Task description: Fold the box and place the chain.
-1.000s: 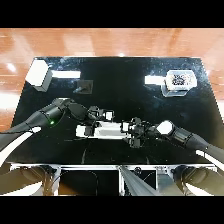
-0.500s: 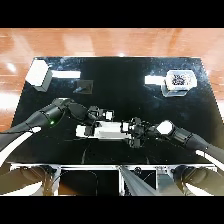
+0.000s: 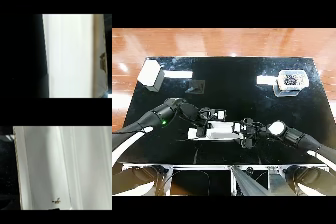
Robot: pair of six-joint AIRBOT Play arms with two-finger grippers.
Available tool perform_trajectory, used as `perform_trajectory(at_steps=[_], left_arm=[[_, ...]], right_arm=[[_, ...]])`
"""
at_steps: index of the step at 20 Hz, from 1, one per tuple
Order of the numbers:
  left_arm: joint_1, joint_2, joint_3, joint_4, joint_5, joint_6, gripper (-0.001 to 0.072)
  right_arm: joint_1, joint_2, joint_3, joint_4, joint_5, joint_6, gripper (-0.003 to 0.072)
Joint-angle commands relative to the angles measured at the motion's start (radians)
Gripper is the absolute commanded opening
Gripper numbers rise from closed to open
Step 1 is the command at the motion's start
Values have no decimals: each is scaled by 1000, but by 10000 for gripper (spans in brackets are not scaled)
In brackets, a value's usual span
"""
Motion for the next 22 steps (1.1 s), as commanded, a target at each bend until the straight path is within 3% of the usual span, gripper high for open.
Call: perform_trajectory(at_steps=[1, 3, 4, 6, 9, 11, 14, 19, 22], left_arm=[[0, 0, 0, 0, 12, -22, 18], [0, 0, 0, -4, 11, -22, 22], [0, 0, 0, -13, 11, -22, 58], [0, 0, 1, -35, 5, -23, 248], [0, 2, 2, -42, 8, -23, 289], [0, 8, 2, -41, 8, -29, 629], [1, 32, 2, -2, 12, -100, 628], [2, 88, 2, 215, 22, -330, 628], [16, 145, 2, 260, 56, -396, 627]], right_arm=[[0, 0, 1, 1, -10, 1, 627], [0, 0, 1, 2, -7, 1, 627], [0, 0, 0, 1, -8, 1, 627], [0, 0, 0, 2, -8, 2, 627], [0, 0, 1, 2, -8, 13, 627], [0, 0, 1, 10, -8, 12, 627], [0, 0, 1, 10, -8, 12, 627], [0, 0, 1, 9, -8, 12, 627], [0, 0, 1, 9, -8, 12, 627]])
